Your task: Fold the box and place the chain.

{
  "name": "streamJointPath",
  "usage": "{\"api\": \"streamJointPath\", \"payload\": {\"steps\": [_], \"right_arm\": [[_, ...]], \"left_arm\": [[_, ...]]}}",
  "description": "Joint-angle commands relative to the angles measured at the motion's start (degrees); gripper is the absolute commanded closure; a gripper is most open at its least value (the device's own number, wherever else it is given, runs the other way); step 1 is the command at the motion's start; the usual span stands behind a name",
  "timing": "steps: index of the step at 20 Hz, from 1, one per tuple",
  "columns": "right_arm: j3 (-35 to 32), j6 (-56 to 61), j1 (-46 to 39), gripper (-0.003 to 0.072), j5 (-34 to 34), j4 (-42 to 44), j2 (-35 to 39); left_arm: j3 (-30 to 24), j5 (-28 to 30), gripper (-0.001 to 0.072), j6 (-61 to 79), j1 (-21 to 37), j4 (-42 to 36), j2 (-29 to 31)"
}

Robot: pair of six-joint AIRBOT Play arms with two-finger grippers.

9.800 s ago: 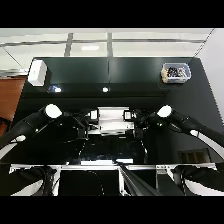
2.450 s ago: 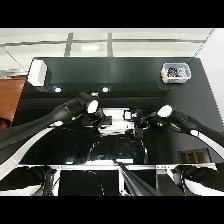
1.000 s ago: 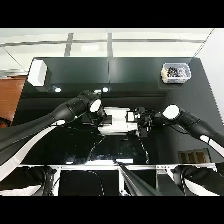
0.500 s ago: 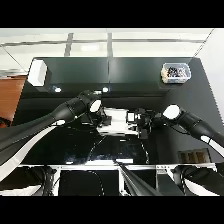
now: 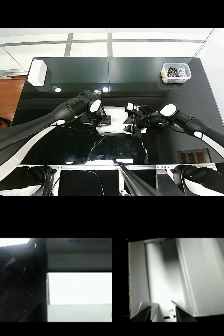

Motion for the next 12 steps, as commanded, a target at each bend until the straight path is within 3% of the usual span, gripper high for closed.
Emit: {"api": "streamJointPath", "payload": {"steps": [1,2,5,7,9,12], "right_arm": [[0.02,10.82,-0.66,0.0544,0.52,-1.62,0.22],[0.15,16.22,-1.51,0.0658,0.92,-3.74,1.16],[3.15,40.7,-9.31,0.0675,9.97,-15.43,6.95],[5.97,56.48,-19.02,0.0674,19.43,-22.69,10.91],[4.98,66.18,-30.38,0.0674,24.63,-24.65,12.37],[-3.37,73.64,-40.13,0.0674,20.24,-18.88,11.78]], "left_arm": [[0.04,0.02,0.0686,0.0,0.0,-0.04,-0.02],[0.04,0.0,0.0686,0.0,0.0,-0.04,-0.02],[0.04,0.02,0.0686,0.0,0.0,-0.02,-0.02],[0.04,0.02,0.0686,0.0,0.0,-0.02,-0.02],[0.04,0.02,0.0686,0.0,0.0,-0.02,-0.02],[0.04,0.22,0.0686,0.0,0.0,0.0,-0.02]]}}
